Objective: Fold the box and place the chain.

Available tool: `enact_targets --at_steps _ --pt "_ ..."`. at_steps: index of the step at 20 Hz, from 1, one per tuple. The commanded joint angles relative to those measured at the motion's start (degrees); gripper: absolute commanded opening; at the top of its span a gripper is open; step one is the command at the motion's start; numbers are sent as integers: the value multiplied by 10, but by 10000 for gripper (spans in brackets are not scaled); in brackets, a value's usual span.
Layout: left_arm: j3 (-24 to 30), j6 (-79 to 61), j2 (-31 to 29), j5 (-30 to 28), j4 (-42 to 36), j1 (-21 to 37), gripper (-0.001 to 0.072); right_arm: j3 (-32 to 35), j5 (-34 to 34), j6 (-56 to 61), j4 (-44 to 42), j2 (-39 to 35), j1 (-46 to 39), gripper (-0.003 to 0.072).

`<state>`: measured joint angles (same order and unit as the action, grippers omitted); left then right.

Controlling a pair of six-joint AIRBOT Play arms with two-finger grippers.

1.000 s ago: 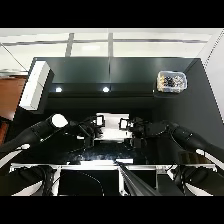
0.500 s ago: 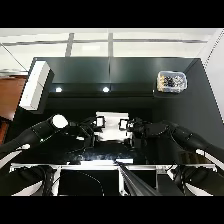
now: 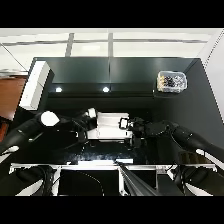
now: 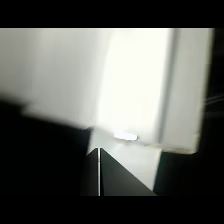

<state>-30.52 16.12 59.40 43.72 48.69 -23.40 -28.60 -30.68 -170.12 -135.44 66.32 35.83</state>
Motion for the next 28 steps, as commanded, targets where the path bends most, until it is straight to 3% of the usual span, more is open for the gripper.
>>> enact_targets --at_steps 1,5,8,10,13,20,21,24,25,28 --pt "-2 265 -45 34 55 86 30 0 2 2 1 0 0 545" --pt "-1 381 -44 121 75 170 29 0 9 2 1 0 0 545" --pt "8 497 -44 123 93 228 30 0 9 2 1 0 0 545" --pt "21 502 -43 121 93 252 33 0 9 2 0 0 0 546" --pt "51 544 -31 120 72 258 82 0 9 2 0 0 0 546" --pt "78 470 79 106 -97 241 99 0 9 2 0 0 0 545" --pt "78 470 81 94 -102 231 213 0 9 2 0 0 0 545" --pt "75 469 81 89 -102 201 653 0 9 2 1 0 0 545" --pt "75 468 80 92 -102 195 719 0 9 2 1 0 0 545" --pt "61 438 80 136 -102 192 719 0 9 2 1 0 0 545"
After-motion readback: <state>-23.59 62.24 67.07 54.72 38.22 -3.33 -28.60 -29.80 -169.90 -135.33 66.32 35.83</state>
